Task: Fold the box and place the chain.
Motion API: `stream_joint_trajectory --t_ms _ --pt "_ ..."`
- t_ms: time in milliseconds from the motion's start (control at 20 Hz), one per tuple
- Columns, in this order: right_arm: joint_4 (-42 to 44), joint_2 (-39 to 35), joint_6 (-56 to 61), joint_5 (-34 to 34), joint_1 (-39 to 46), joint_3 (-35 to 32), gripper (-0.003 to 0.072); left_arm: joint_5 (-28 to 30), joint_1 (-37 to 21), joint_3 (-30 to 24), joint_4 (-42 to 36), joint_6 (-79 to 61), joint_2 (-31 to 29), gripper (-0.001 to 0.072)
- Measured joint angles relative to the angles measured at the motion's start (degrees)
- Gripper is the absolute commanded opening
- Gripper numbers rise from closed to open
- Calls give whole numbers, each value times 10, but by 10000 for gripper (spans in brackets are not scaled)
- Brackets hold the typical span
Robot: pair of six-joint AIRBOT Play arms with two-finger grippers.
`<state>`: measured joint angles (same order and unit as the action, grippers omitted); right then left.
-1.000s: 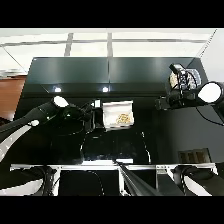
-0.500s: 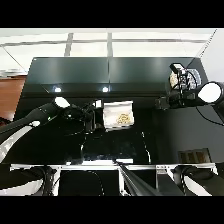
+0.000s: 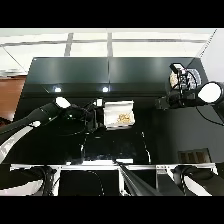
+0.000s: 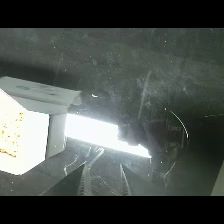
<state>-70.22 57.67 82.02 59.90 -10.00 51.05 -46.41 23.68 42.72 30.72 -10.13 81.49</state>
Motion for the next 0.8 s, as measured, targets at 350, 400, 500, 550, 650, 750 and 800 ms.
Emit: stream_joint_trajectory --t_ms 350,400,500,550,650,750,800 --pt "0 0 0 0 0 0 233 33 19 4 0 -16 2 714" --pt "0 0 0 0 0 0 233 36 22 5 0 -21 2 714" --pt "0 0 0 0 0 0 233 42 26 8 1 -27 4 713" --pt "0 0 0 0 0 0 233 45 27 9 0 -30 5 713" --pt "0 0 0 0 0 0 232 50 29 12 -1 -32 8 711" --pt "0 0 0 0 0 0 233 53 31 15 -1 -34 10 655" --pt "0 0 0 0 0 0 233 53 32 16 -1 -34 11 523"
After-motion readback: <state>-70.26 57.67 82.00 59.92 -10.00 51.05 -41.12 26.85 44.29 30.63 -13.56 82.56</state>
